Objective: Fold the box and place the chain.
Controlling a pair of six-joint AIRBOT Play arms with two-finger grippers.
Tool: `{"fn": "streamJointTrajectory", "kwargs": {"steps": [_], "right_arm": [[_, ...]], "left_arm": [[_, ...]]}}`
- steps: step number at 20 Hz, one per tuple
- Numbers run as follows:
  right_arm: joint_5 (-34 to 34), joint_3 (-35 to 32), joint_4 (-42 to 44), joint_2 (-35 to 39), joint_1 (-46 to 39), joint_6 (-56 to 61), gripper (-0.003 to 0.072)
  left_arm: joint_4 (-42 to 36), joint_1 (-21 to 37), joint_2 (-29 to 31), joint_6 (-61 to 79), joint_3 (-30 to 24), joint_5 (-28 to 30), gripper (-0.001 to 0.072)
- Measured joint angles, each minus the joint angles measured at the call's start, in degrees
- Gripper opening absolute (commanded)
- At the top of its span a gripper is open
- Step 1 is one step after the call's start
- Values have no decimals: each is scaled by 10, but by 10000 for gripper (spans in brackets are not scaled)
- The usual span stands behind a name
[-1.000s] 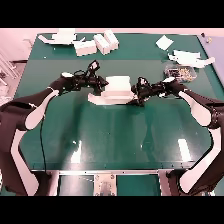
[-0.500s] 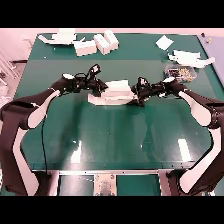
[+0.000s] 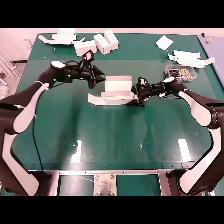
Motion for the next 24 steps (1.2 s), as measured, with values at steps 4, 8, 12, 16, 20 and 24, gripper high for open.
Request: {"fn": "streamJointTrajectory", "kwargs": {"steps": [4,8,12,16,20,24], "right_arm": [[0,0,0,0,0,0,563],[0,0,0,0,0,0,563],[0,0,0,0,0,0,563],[0,0,0,0,0,0,563],[0,0,1,0,0,0,563],[0,0,1,0,0,0,563]], "left_arm": [[80,16,17,-66,-4,-104,589],[136,19,21,-98,-31,-129,590],[150,15,22,-94,-77,-93,588],[117,11,21,-59,-100,-56,587],[98,3,12,-40,-107,-40,508],[85,1,-1,-33,-109,-36,496]]}}
